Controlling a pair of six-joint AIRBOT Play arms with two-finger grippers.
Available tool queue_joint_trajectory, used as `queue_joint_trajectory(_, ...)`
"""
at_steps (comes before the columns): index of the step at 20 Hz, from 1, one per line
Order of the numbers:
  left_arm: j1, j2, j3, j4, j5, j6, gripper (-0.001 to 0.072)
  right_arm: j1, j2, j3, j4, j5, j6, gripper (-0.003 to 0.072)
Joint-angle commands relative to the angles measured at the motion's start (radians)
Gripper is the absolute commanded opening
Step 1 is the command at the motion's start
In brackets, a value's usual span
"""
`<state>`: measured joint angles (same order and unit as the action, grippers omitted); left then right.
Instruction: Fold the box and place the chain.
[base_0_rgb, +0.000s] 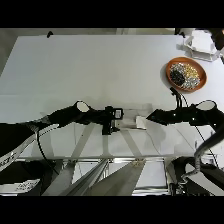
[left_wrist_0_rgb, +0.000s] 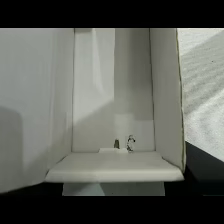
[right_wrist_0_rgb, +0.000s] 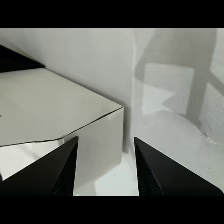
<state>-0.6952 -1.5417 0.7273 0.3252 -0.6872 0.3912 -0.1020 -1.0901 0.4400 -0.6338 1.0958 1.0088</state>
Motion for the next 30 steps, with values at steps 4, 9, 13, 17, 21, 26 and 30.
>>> queue_joint_trajectory(4,-0.001,0.0,0.0,0.001,0.002,0.002,0.0312,0.001,0.036,0.0,0.048,0.079,-0.024,0.042)
queue_joint_trajectory(9,-0.001,0.0,0.0,0.001,0.002,0.002,0.0312,0.001,0.037,0.0,-0.12,0.06,0.085,0.0414)
queue_joint_trajectory(13,-0.001,0.0,0.0,0.0,0.002,0.002,0.0312,0.001,0.037,0.0,-0.259,0.026,0.171,0.0413)
queue_joint_trajectory(17,-0.001,0.0,0.0,0.001,0.002,0.002,0.0312,0.0,0.099,0.0,-0.241,0.031,0.17,0.0413)
queue_joint_trajectory(21,-0.001,0.0,0.0,0.001,0.002,0.002,0.0312,0.0,0.225,0.0,-0.24,0.122,0.174,0.0414)
queue_joint_trajectory(26,-0.001,0.0,0.0,0.001,0.002,0.002,0.0312,0.0,0.298,0.0,-0.101,0.171,0.165,0.0548)
queue_joint_trajectory(30,-0.001,0.0,0.0,0.001,0.002,0.002,0.0312,0.052,0.289,0.0,-0.099,0.102,0.163,0.0542)
